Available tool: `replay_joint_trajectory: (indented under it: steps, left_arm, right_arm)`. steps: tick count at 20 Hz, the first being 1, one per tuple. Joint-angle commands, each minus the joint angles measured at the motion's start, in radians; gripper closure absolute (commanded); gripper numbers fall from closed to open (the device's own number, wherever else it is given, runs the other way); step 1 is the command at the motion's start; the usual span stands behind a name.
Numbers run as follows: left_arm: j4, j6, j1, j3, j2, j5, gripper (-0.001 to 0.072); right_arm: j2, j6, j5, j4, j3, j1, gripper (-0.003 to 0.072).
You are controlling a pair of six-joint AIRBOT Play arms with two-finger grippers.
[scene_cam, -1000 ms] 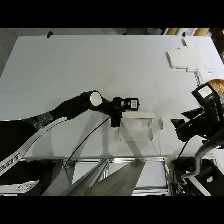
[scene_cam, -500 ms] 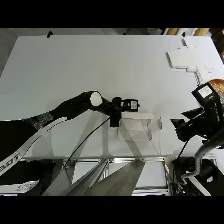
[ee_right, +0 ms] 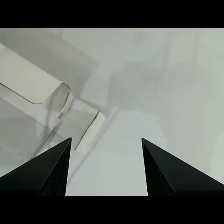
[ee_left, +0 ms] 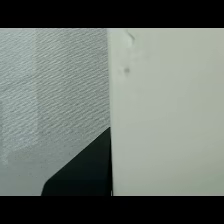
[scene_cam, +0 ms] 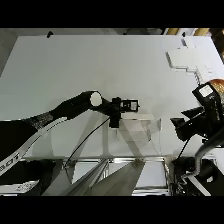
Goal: Fold the box and place the chain.
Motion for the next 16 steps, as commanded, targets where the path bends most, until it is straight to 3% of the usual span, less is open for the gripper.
replay_joint_trajectory:
  steps: [1, 8, 16]
  left_arm:
    - [0.004, -0.001, 0.0, -0.001, -0.001, -0.003, 0.0707]
    - [0.111, -0.178, 0.0, -0.001, -0.001, -0.01, 0.0708]
    - [0.112, -0.175, 0.0, -0.001, -0.001, -0.026, 0.0708]
  right_arm:
    - [0.001, 0.0, -0.003, 0.0, 0.001, 0.001, 0.0211]
    - [0.001, 0.0, -0.002, 0.0, 0.001, 0.001, 0.0211]
    - [0.001, 0.0, -0.002, 0.0, 0.001, 0.001, 0.0211]
